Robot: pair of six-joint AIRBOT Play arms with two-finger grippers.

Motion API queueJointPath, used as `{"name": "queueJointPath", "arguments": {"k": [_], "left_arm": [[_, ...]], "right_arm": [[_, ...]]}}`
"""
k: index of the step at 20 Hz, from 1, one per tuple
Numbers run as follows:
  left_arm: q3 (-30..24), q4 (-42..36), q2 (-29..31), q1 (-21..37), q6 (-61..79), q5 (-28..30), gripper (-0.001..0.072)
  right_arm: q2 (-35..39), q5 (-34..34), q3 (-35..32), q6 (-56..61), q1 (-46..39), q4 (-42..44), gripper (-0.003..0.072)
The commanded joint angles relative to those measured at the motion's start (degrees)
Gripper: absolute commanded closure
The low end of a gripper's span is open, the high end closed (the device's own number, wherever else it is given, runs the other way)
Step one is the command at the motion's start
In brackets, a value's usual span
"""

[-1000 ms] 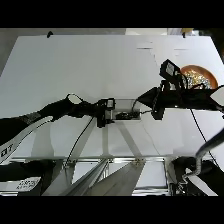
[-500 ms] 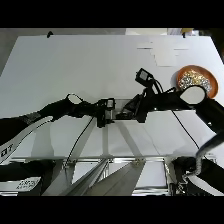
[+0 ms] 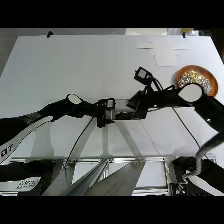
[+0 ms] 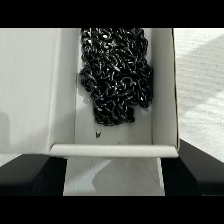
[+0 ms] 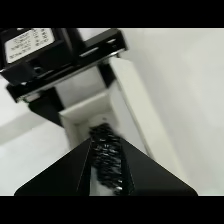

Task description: Fold the box and place the chain.

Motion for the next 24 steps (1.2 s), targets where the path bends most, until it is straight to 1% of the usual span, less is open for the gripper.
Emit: {"name": "queueJointPath", "arguments": {"k": [1, 2, 3, 4, 6, 8, 9, 11, 15, 18, 24], "left_arm": [[-0.02, 0.02, -0.02, 0.02, 0.02, 0.02, 0.0438], [-0.02, 0.02, -0.02, 0.02, 0.02, 0.02, 0.0438], [-0.02, 0.02, -0.02, 0.02, 0.02, 0.02, 0.0438], [-0.02, 0.02, -0.02, 0.02, 0.02, 0.02, 0.0438], [-0.02, 0.02, -0.02, 0.02, 0.02, 0.02, 0.0438], [-0.02, 0.02, -0.02, 0.02, 0.02, 0.02, 0.0438], [-0.02, 0.02, -0.02, 0.02, 0.02, 0.02, 0.0438], [-0.02, 0.02, -0.02, 0.02, 0.02, 0.02, 0.0438], [-0.02, 0.02, -0.02, 0.02, 0.02, 0.02, 0.0438], [-0.02, 0.02, -0.02, 0.02, 0.02, 0.02, 0.0438], [-0.02, 0.0, -0.02, 0.02, 0.02, 0.02, 0.0438]], "right_arm": [[3.23, -0.11, 1.29, 0.07, -5.35, -15.1, 0.0529], [2.82, 1.49, 1.25, 0.22, -7.34, -21.38, 0.0528], [1.66, 3.45, 1.22, 0.17, -8.94, -25.24, 0.0525], [-0.17, 4.85, 1.07, 0.15, -10.36, -26.69, 0.0506], [-4.17, 5.31, 0.13, -0.87, -11.19, -27.08, 0.0502], [-8.24, 5.97, -0.57, -5.7, -11.19, -27.47, 0.0454], [-10.23, 6.54, -0.57, -8.5, -11.19, -27.85, 0.0444], [-12.81, 6.47, -0.57, -10.95, -11.19, -29.27, 0.0445], [-14.95, 4.2, -0.57, -11.02, -11.19, -31.36, 0.0448], [-15.06, 2.73, -0.57, -11.04, -11.19, -31.43, 0.0469], [-18.23, 4.22, -0.59, -11.04, -11.19, -31.47, 0.0469]]}}
